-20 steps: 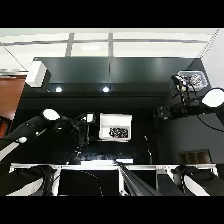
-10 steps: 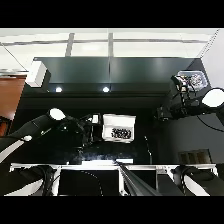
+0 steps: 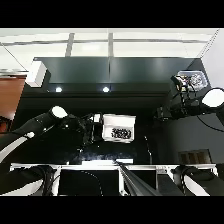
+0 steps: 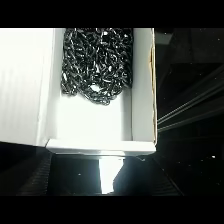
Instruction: Fold the box and place the chain.
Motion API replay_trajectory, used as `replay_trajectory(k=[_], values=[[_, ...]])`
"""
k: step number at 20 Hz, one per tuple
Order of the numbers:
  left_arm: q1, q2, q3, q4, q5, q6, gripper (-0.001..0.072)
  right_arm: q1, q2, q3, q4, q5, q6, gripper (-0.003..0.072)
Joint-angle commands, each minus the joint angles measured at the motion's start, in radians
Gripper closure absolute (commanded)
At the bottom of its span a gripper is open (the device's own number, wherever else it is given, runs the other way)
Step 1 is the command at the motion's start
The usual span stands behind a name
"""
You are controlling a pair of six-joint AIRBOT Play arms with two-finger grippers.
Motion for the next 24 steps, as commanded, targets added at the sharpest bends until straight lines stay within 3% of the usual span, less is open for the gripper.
replay_trajectory(k=[1,5,8,14,15,16,17,24], values=[[-0.014,-0.007,0.008,-0.002,-0.019,0.000,0.0001,0.000,0.000,0.000,0.001,0.000,0.000,0.0307],[-0.058,-0.007,0.008,0.005,-0.004,0.000,0.0001,0.000,0.000,0.000,0.001,-0.004,0.000,0.0307],[-0.058,-0.007,0.008,0.005,0.051,-0.074,0.0006,0.000,0.000,0.000,0.001,-0.006,0.000,0.0307],[-0.057,-0.007,0.008,0.005,0.060,-0.106,0.0035,0.000,0.000,0.000,0.001,-0.011,0.000,0.0307],[-0.057,-0.007,0.008,0.005,0.060,-0.106,0.0114,0.000,0.000,0.000,0.001,-0.014,0.000,0.0307],[-0.057,-0.007,0.008,0.005,0.057,-0.105,0.0263,0.000,0.000,0.000,0.001,-0.018,0.000,0.0308],[-0.057,-0.007,0.008,0.005,0.052,-0.104,0.0367,0.001,0.000,0.000,0.002,-0.023,0.000,0.0307],[-0.057,-0.007,0.008,0.005,0.048,-0.106,0.0358,0.155,-0.022,0.000,0.009,-0.206,0.069,0.0306]])
